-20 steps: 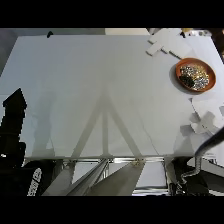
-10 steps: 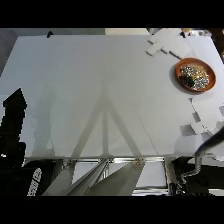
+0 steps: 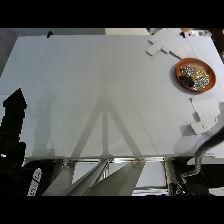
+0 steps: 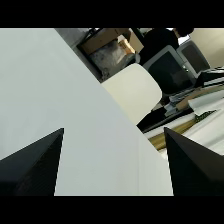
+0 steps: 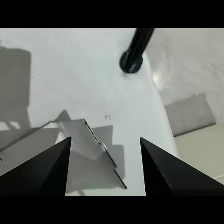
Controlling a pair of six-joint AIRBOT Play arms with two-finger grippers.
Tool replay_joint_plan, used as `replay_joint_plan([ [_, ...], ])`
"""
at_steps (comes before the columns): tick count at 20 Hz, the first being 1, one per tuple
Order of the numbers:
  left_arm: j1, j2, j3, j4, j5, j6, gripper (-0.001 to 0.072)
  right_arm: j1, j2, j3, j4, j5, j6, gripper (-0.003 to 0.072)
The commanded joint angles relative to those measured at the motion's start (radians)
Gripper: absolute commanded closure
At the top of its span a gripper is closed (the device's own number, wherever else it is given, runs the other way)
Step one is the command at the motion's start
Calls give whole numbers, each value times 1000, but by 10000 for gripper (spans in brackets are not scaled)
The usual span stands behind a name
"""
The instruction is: Fold the box and place the chain.
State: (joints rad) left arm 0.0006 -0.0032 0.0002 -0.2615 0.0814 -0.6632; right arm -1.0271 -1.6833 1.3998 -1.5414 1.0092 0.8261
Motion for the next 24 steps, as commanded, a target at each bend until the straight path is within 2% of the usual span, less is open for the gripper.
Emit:
replay_joint_plan([
  [1, 1, 0, -1, 0, 0, 0, 14, 33, -31, 0, -19, -16, -46, 259],
  [4, 1, 0, -1, 0, 0, 0, 14, 27, -36, 0, -39, 24, -47, 302],
  [5, 1, 0, -1, 0, 0, 0, 14, 28, -36, 0, -64, 51, -51, 353],
  [11, 1, 0, -1, 0, 0, 0, 14, 28, -36, 0, -103, 165, -73, 408],
  [13, 1, 0, -1, 0, 0, 0, 14, 28, -36, 0, -103, 198, -96, 516],
  [15, 1, 0, -1, 0, 0, 0, 14, 29, -35, 0, -70, 248, -142, 666],
  [22, 1, 0, -1, 0, 1, 0, 14, 49, 12, -11, 221, 471, -184, 672],
  [24, 1, 0, -1, 0, 0, 0, 14, 89, 69, -68, 290, 473, -190, 673],
])
